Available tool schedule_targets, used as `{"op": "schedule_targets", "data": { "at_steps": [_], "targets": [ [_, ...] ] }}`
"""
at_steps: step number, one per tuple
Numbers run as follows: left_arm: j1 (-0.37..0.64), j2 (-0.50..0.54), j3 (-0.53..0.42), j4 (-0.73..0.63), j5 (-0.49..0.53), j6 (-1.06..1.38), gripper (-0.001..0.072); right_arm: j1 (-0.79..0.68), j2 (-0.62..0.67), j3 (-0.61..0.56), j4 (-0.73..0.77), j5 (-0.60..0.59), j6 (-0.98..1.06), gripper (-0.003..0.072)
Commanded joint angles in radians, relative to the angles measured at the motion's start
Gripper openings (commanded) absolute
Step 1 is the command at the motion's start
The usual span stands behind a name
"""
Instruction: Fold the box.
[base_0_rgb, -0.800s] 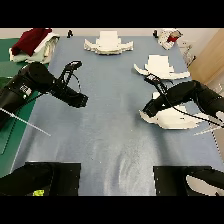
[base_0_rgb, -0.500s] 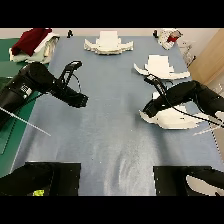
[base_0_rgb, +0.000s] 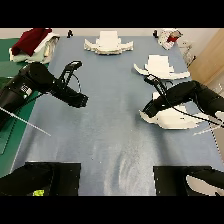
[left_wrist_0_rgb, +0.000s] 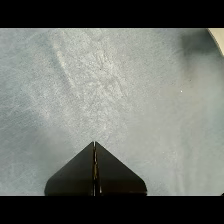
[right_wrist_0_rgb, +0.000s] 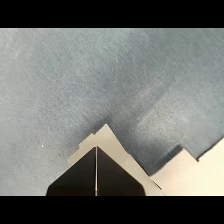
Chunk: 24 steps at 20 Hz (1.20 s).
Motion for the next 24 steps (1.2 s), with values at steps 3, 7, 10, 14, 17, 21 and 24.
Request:
{"op": "schedule_targets", "data": {
  "at_steps": [3,7,10,14,17,21,24],
  "targets": [
    [0.000,-0.001,0.000,0.000,0.018,0.001,0.0015,0.000,0.000,0.000,0.003,0.000,0.000,0.0007],
    [0.000,-0.001,0.000,-0.003,0.079,0.000,0.0015,0.004,-0.001,-0.001,0.126,-0.020,0.110,0.0007],
    [0.000,-0.001,0.000,-0.006,0.111,0.000,0.0015,0.021,-0.007,-0.001,0.132,-0.028,0.392,0.0007],
    [0.000,-0.001,0.000,-0.007,0.173,0.000,0.0016,-0.020,-0.021,0.033,0.066,-0.003,0.660,0.0248],
    [0.000,-0.001,0.000,-0.008,0.172,-0.009,0.0017,-0.168,-0.021,0.171,-0.134,-0.138,0.787,0.0345],
    [0.000,-0.001,0.000,-0.059,0.147,-0.011,0.0017,-0.462,-0.023,0.320,-0.474,-0.343,0.875,0.0349],
    [0.000,-0.001,0.000,-0.094,0.148,-0.011,0.0116,-0.705,-0.051,0.333,-0.558,-0.382,0.837,0.0380]
  ]
}}
